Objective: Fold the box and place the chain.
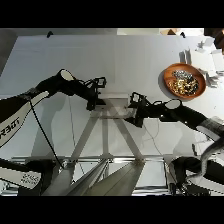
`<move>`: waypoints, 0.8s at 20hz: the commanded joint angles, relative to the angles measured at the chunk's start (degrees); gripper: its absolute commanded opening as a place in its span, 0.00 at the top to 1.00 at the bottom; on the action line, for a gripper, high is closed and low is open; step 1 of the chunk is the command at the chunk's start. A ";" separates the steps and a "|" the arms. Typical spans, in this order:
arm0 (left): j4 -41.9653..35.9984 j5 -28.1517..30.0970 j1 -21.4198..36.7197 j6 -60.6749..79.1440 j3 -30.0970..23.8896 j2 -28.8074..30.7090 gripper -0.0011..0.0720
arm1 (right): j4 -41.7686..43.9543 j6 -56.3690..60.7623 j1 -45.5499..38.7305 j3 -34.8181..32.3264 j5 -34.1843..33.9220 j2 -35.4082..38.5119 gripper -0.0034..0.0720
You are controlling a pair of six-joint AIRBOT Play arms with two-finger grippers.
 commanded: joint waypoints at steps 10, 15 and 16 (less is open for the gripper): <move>0.02 0.04 -0.02 0.02 -0.02 -0.04 0.97 | 0.42 6.99 -5.99 0.48 2.43 -0.50 0.00; 0.00 0.02 -0.02 0.02 -0.02 -0.04 0.97 | 0.61 -1.20 -6.10 0.48 1.11 -0.63 0.00; 0.02 0.04 -0.02 0.02 -0.02 -0.04 0.97 | 0.87 -3.56 -6.10 0.48 1.42 -0.72 0.00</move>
